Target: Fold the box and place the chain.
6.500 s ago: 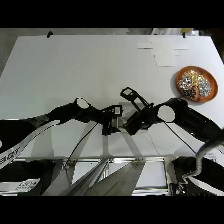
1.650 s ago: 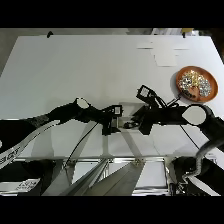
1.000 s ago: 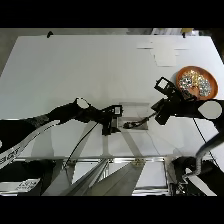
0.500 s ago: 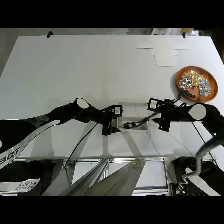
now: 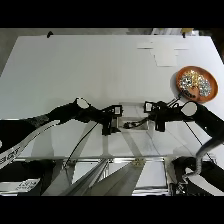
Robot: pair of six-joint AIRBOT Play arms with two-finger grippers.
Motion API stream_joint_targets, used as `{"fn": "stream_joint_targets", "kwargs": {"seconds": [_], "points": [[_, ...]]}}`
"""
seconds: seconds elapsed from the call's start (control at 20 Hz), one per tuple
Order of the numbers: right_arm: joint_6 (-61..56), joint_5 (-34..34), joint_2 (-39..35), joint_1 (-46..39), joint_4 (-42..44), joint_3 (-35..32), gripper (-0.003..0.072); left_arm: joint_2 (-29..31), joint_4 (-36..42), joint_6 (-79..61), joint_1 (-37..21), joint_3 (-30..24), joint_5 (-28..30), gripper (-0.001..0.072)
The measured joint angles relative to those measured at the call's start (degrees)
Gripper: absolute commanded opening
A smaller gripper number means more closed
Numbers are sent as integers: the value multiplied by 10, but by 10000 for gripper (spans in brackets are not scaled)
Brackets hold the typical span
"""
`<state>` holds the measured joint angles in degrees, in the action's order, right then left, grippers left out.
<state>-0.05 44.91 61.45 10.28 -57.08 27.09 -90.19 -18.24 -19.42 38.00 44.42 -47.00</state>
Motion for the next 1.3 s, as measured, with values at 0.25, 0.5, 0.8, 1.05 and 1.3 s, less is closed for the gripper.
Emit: {"fn": "stream_joint_targets", "kwargs": {"seconds": [0.25,0.5,0.8,1.05,1.3], "points": [[-93,43,-41,0,-48,1,15,0,0,0,0,0,0,208],[-245,108,-165,0,-56,14,15,0,0,0,0,0,0,208],[-311,142,-265,2,166,19,15,0,0,0,0,0,0,208],[-321,134,-279,53,258,19,15,0,0,0,0,0,0,208],[-325,74,-253,131,270,19,15,0,0,0,0,0,0,208]]}}
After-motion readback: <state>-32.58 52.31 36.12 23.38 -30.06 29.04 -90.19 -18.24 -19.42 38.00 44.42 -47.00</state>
